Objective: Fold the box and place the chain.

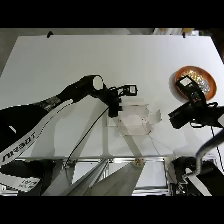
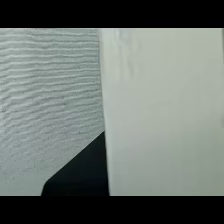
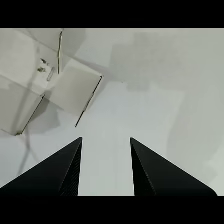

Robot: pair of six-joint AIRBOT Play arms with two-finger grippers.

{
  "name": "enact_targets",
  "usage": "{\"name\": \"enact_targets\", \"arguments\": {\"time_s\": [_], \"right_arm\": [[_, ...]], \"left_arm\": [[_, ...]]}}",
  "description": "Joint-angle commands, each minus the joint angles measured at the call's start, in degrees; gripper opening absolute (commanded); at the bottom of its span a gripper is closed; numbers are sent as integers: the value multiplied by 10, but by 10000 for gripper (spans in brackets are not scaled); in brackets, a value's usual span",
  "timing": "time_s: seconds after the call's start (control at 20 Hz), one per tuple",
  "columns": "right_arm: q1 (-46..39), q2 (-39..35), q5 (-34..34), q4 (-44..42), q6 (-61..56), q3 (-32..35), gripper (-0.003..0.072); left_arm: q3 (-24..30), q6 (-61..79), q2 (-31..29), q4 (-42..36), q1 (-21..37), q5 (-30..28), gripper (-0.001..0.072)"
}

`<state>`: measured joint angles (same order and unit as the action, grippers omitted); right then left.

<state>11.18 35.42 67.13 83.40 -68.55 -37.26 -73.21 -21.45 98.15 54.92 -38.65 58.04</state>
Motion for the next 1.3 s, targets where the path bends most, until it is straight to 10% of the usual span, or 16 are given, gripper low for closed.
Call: {"name": "enact_targets", "arguments": {"time_s": [0.0,0.15,0.45,0.6,0.75,1.25], "right_arm": [[1,0,17,-31,85,0,266],[1,2,38,-133,216,9,18],[69,32,26,-146,392,85,21],[116,76,2,-108,435,101,438],[131,94,-65,-113,437,105,571],[217,94,-211,-22,461,160,693]], "left_arm": [[0,0,0,0,0,2,13],[0,0,0,0,0,2,13],[0,0,0,0,0,2,13],[0,0,0,0,0,3,13],[0,0,0,0,0,3,13],[0,0,0,0,0,5,13]]}}
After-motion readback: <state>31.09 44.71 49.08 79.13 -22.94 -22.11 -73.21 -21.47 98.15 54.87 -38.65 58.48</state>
